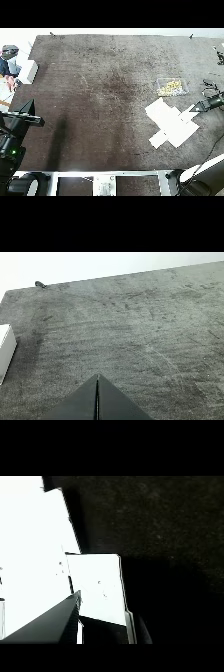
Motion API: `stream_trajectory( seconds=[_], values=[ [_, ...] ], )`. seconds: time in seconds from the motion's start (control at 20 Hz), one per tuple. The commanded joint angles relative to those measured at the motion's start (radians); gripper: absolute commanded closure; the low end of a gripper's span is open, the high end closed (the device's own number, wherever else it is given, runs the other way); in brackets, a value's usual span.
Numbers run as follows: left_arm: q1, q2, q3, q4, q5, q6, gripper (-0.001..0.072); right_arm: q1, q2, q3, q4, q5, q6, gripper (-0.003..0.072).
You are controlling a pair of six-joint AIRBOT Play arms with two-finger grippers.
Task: Fold the box and place the chain.
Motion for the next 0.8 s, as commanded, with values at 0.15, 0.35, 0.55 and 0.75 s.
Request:
stream_trajectory(
  seconds=[0.15,0.35,0.55,0.75],
  values=[
    [0.0,0.001,-0.001,0.0,0.0,0.0,0.0697,0.005,-0.008,0.0,-0.006,0.0,-0.114,0.0334],
    [0.0,0.001,-0.001,0.0,0.0,0.0,0.0697,0.005,-0.02,-0.021,-0.006,0.0,-0.133,0.0335],
    [0.0,0.001,-0.001,0.0,0.0,0.0,0.0697,0.009,0.0,-0.086,-0.006,0.002,-0.074,0.0392],
    [0.0,0.001,-0.001,0.0,0.001,0.0,0.0697,0.013,0.045,-0.115,0.041,0.002,-0.075,0.0471]
  ],
)
